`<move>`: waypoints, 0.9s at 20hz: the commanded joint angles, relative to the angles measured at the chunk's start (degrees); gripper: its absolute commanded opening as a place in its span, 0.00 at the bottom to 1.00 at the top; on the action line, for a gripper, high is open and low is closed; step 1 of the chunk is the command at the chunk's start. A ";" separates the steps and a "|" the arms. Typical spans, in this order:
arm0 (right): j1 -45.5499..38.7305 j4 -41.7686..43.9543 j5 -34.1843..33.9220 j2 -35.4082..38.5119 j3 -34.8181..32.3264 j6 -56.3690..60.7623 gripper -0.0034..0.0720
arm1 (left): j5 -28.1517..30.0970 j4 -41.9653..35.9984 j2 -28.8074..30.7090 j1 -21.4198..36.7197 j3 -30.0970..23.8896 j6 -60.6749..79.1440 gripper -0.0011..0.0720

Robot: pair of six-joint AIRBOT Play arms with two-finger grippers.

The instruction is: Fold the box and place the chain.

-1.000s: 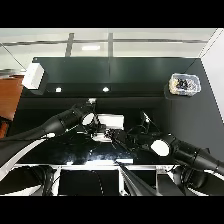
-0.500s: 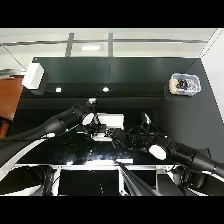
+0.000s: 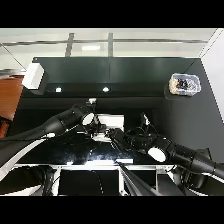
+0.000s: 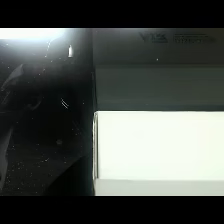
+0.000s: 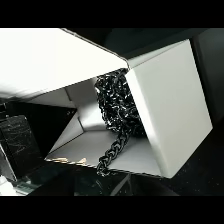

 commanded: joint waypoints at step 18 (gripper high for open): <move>2.25 -0.87 -1.29 -0.55 0.02 0.13 0.20 | -0.11 -0.07 -0.02 0.00 -0.02 -0.09 0.06</move>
